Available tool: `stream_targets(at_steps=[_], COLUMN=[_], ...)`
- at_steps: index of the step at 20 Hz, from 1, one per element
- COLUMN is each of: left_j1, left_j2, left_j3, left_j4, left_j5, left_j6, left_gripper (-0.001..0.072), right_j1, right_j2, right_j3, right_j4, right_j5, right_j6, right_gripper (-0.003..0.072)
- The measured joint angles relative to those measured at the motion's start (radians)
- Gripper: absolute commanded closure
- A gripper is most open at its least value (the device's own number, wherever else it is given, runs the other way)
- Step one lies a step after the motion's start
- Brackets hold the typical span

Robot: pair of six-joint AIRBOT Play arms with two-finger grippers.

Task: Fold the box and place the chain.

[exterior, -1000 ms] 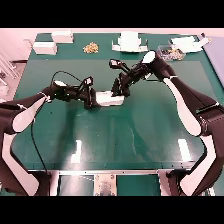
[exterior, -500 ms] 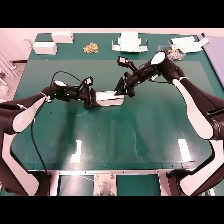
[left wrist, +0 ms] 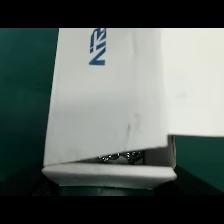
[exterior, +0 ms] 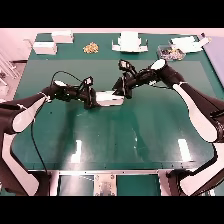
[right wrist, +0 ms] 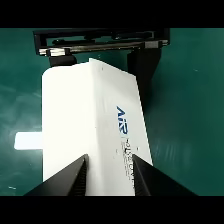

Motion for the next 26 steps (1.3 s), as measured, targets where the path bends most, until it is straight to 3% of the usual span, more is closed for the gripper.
stream_targets(at_steps=[12,19,26], left_j1=[0.000,0.000,0.000], left_j2=[0.000,0.000,0.000], left_j3=[0.000,0.000,0.000], left_j4=[0.000,0.000,0.000], left_j5=[0.000,0.000,0.000], left_j6=[0.000,0.000,0.000], left_gripper=[0.0176,0.0177,0.0176], right_j1=[0.006,0.010,0.010], right_j2=[0.001,0.005,0.047], right_j3=[-0.091,-0.109,-0.140], right_j4=[0.073,0.087,0.090], right_j5=[-0.024,-0.078,-0.087], right_j6=[-0.130,-0.187,-0.204], right_gripper=[0.0328,0.0385,0.0389])
